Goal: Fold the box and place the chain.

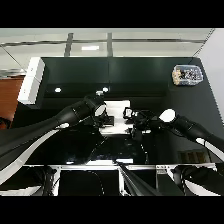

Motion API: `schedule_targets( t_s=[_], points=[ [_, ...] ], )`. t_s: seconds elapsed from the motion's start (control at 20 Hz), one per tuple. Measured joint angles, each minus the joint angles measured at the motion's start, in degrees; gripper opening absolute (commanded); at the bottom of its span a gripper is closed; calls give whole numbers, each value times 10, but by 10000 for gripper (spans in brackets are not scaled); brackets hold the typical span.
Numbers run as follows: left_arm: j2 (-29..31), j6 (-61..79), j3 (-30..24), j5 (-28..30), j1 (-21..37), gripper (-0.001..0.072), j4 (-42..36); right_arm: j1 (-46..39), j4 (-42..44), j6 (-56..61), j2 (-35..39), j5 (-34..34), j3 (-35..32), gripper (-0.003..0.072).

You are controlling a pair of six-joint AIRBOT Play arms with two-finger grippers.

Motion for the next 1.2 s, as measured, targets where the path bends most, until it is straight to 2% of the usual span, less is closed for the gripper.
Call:
schedule_targets(
  t_s=[0.15,0.35,0.55,0.7,0.8,0.9,1.2],
  points=[
    [0,2,0,0,0,26,-1,-3,-20,49,16,9,0,12],
    [0,1,0,0,0,26,0,-61,-135,323,89,68,25,12],
    [0,1,0,0,0,26,0,-233,-246,637,142,140,29,12],
    [0,1,0,0,0,26,1,-361,-246,768,133,169,-2,12],
    [0,1,0,-1,0,26,1,-395,-211,777,101,199,-18,12],
    [0,1,0,-1,0,26,1,-390,-166,739,53,232,-27,13],
    [0,1,0,-1,0,26,1,-287,-2,596,-65,266,-28,17]
  ],
)
